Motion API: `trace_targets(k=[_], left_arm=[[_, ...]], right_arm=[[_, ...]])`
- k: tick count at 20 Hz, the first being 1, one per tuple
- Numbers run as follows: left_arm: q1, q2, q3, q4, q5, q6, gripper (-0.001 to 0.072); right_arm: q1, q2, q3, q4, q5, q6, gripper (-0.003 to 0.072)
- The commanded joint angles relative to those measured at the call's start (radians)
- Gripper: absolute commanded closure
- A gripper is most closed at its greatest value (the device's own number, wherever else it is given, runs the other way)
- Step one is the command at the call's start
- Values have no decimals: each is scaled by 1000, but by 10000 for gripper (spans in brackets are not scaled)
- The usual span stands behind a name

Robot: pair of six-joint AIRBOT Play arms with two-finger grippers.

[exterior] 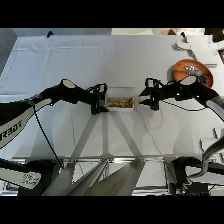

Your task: Fold the box and place the chain.

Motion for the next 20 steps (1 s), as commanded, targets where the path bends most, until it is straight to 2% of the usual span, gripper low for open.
trace_targets(k=[1,4,7,14,20], left_arm=[[0,0,0,0,0,0,453],[0,0,0,0,0,0,453],[0,0,0,0,0,0,453],[0,0,0,0,0,0,453],[0,0,0,0,0,0,453]], right_arm=[[35,-54,-1,68,-8,-85,330],[74,-86,-1,102,-53,-84,350],[82,-105,-1,100,-69,-82,673],[81,-88,-1,89,-114,-64,676],[81,10,-1,-77,-130,98,676]])
